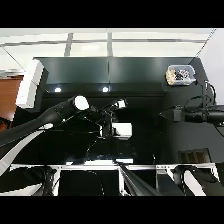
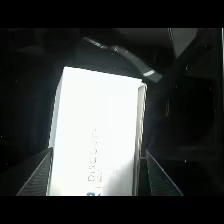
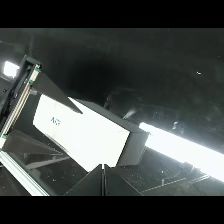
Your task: Fold the box and place the chain.
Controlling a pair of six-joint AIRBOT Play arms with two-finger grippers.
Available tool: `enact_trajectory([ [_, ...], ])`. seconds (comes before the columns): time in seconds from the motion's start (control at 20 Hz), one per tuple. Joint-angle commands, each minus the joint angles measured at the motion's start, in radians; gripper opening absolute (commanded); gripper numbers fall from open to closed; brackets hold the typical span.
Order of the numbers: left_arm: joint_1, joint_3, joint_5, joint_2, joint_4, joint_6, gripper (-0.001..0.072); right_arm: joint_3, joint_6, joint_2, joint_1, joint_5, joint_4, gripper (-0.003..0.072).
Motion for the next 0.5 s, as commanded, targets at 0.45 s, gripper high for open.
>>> enact_trajectory([
  [0.45,-0.040,0.000,0.057,-0.023,0.039,0.117,0.0704,0.000,0.000,0.001,-0.001,0.001,-0.003,0.0012],
])
